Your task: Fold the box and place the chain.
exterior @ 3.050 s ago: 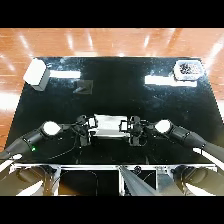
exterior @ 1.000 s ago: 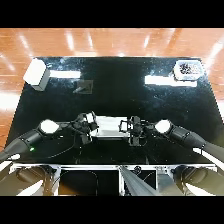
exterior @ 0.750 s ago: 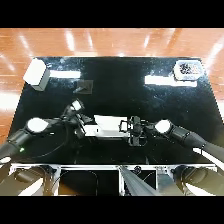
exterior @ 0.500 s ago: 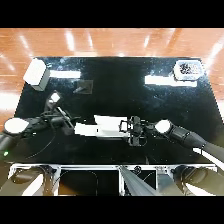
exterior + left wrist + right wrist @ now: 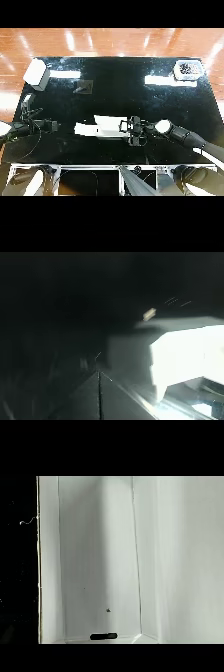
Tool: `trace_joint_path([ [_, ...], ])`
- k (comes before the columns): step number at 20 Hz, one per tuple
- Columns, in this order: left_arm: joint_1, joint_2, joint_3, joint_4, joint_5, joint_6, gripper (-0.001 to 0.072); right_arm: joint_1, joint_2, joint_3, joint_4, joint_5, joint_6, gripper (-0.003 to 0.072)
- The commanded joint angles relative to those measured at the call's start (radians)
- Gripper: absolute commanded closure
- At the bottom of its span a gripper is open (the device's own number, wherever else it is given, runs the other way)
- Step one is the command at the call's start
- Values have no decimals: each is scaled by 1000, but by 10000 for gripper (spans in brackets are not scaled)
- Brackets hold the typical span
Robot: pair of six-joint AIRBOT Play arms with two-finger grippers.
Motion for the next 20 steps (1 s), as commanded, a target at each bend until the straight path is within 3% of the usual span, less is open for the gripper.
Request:
trace_joint_path([
  [1,24,-111,3,72,-97,-188,688,0,0,0,0,0,0,156],
  [7,-21,-400,20,-203,-96,62,691,0,0,0,1,0,0,156],
  [13,-212,-455,20,-250,20,77,677,0,0,0,1,0,0,156],
  [14,-237,-455,20,-241,58,82,548,0,0,0,1,0,0,156],
  [15,-259,-455,20,-242,96,82,495,0,0,0,1,0,0,156],
  [16,-278,-455,20,-245,123,82,539,0,0,0,1,0,0,156],
  [17,-293,-455,23,-246,135,82,671,0,0,0,1,0,0,156],
  [20,-325,-455,61,-250,73,84,689,0,0,0,1,0,0,156],
])
